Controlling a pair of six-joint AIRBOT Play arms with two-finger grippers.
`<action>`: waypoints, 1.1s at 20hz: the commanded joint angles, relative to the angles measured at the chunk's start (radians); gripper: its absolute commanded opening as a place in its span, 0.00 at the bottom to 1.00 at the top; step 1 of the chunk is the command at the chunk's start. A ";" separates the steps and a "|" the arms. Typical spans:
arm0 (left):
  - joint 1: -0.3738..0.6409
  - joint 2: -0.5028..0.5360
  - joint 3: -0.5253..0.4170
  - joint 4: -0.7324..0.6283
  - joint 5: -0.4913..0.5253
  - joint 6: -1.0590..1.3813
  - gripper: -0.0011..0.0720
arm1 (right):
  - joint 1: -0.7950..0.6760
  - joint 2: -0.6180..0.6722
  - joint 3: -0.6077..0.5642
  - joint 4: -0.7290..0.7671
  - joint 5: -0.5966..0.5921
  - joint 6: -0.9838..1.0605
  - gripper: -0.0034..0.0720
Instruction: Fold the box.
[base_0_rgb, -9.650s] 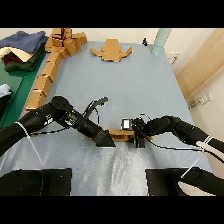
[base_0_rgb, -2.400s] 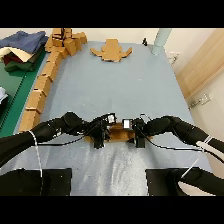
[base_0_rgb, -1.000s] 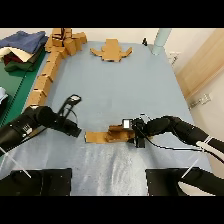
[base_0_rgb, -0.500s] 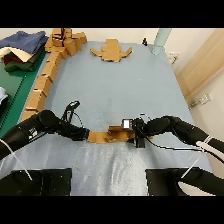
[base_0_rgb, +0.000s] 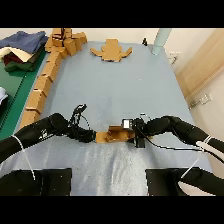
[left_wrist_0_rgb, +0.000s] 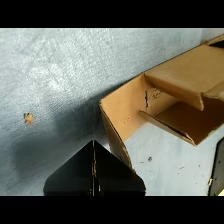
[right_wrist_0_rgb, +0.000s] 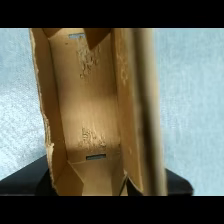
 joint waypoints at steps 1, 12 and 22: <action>-0.016 -0.006 0.000 -0.011 0.014 0.007 0.03 | 0.001 0.001 0.001 0.000 0.000 0.000 0.75; -0.040 -0.005 0.082 -0.174 -0.031 0.137 0.03 | 0.001 0.001 0.001 0.000 0.000 0.000 0.75; -0.040 -0.006 0.089 -0.187 -0.053 0.137 0.61 | 0.001 0.001 0.001 0.000 0.000 0.000 0.75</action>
